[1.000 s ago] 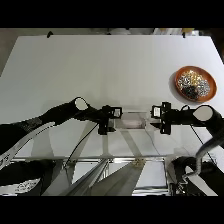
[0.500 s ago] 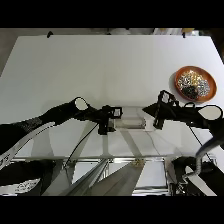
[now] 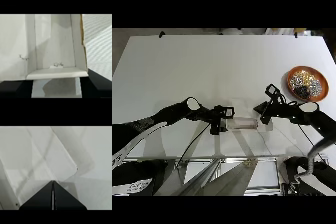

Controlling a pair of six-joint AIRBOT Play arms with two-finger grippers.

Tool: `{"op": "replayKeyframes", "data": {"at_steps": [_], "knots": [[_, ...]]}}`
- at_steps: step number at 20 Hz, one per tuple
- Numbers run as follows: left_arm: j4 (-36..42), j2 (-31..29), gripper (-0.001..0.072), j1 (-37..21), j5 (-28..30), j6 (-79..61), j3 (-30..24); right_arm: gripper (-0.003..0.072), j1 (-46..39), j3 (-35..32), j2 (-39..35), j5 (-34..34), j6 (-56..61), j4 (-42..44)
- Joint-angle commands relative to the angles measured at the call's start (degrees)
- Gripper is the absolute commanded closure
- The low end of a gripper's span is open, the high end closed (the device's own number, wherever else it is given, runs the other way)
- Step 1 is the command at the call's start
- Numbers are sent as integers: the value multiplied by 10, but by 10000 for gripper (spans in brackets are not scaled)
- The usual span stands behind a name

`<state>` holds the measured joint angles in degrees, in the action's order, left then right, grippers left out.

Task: Fold the box and place the chain.

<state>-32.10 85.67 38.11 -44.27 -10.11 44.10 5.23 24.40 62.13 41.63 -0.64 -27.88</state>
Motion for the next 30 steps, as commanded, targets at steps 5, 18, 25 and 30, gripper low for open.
{"op": "replayKeyframes", "data": {"at_steps": [5, 18, 25, 30], "knots": [[0, 0, 438, 0, -1, 0, 0, 669, 0, 0, -92, 31, 39, -52], [0, 0, 438, 0, -1, 0, 0, 483, 1, -2, -165, 176, -76, -256], [0, 0, 438, 0, -1, 0, 0, 528, 13, -14, -95, 148, -166, -195], [0, 0, 438, 0, -1, 0, 0, 530, 63, -19, -59, 87, -183, -173]]}}
